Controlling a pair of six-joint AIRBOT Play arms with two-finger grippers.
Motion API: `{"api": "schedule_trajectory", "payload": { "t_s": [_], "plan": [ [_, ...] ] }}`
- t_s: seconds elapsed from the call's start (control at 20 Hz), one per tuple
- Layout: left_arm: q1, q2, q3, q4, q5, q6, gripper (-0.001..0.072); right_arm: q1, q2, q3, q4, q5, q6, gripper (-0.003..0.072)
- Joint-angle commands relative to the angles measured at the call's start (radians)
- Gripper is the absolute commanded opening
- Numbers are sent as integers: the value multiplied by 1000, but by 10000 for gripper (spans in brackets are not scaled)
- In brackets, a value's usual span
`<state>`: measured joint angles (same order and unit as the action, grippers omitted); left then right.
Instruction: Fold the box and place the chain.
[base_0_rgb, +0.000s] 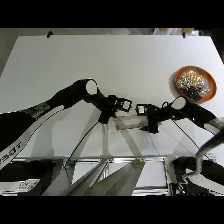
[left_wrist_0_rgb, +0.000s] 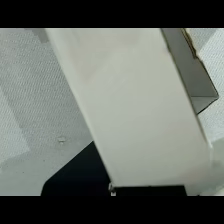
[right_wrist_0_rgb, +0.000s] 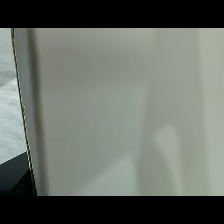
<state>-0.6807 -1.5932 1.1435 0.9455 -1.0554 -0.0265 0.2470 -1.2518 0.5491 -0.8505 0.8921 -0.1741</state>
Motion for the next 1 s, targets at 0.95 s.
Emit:
{"api": "schedule_trajectory", "payload": {
  "t_s": [0.95],
  "plan": [
    [1,40,1,24,71,-16,267,0,-5,0,-44,5,8,400]
  ]
}}
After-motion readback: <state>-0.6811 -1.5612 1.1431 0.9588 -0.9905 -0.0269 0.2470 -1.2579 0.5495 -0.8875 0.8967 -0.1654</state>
